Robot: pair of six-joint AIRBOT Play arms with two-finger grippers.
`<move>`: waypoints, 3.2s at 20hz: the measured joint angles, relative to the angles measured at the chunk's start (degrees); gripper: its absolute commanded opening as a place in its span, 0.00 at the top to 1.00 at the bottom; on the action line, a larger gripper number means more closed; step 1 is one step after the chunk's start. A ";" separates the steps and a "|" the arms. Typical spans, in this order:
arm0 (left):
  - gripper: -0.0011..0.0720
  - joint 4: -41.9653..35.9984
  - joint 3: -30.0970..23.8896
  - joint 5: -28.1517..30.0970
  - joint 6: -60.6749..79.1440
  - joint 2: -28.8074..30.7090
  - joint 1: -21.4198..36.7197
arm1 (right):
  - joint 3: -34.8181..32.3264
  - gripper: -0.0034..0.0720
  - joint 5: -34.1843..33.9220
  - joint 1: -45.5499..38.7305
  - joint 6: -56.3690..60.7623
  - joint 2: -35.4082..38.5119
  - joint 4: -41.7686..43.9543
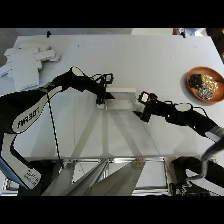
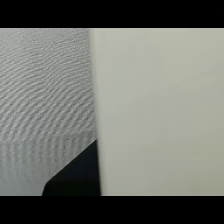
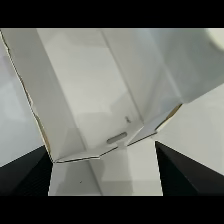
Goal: Fold the box and place the chain.
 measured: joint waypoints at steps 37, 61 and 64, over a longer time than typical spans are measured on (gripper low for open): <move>0.96 0.04 0.00 -0.11 0.07 0.00 0.02 | 20.61 0.04 21.09 -5.75 3.63 -21.66 -16.98; 0.96 0.00 -0.04 -0.09 0.04 0.00 0.00 | 22.86 0.04 24.26 -4.57 2.43 -25.22 -17.27; 0.96 0.00 -0.04 -0.07 0.04 0.00 0.00 | 22.86 0.04 24.13 -4.57 2.16 -25.24 -17.46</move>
